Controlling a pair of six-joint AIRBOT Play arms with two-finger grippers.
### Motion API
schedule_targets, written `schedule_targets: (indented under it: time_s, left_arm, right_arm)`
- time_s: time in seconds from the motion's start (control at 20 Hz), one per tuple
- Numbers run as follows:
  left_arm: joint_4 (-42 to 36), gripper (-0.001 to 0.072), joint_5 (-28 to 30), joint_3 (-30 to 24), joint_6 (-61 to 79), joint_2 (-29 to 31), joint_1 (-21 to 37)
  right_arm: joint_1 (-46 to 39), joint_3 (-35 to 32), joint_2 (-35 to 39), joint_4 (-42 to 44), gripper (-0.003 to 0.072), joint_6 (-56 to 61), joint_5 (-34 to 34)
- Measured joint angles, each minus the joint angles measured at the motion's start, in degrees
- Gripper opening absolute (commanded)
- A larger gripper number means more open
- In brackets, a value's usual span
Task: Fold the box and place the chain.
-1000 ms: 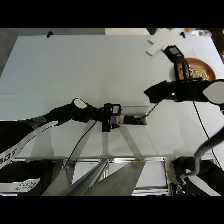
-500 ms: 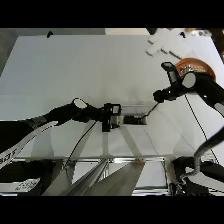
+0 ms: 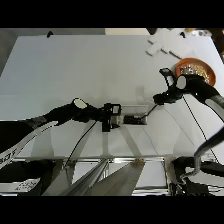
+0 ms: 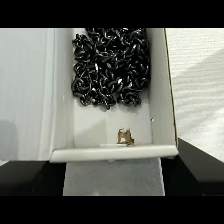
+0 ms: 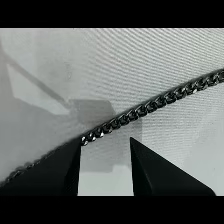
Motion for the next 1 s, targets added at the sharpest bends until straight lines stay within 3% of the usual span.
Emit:
schedule_targets:
  time_s: [0.05,0.15,0.5,0.75,1.0]
  left_arm:
    - [0.00,0.0011,0.00,0.00,0.02,0.00,0.00]
    - [-0.02,0.0011,0.00,0.00,0.02,0.00,0.00]
    - [-0.02,0.0011,0.00,0.00,0.02,0.00,0.00]
    - [-0.02,0.0011,0.00,0.00,0.02,0.00,0.00]
    - [0.00,0.0011,0.00,0.00,0.02,0.00,0.00]
  right_arm:
    - [0.00,0.00,-0.50,-0.13,0.0231,0.02,-0.22]
    - [0.00,0.04,-1.38,-0.48,0.0019,0.50,-0.42]
    - [-0.02,-0.04,2.05,-0.59,0.0015,1.68,2.75]
    - [1.38,-0.04,12.28,-0.09,0.0015,1.46,11.13]
    - [6.84,-0.04,23.65,6.91,0.0016,-0.74,17.46]
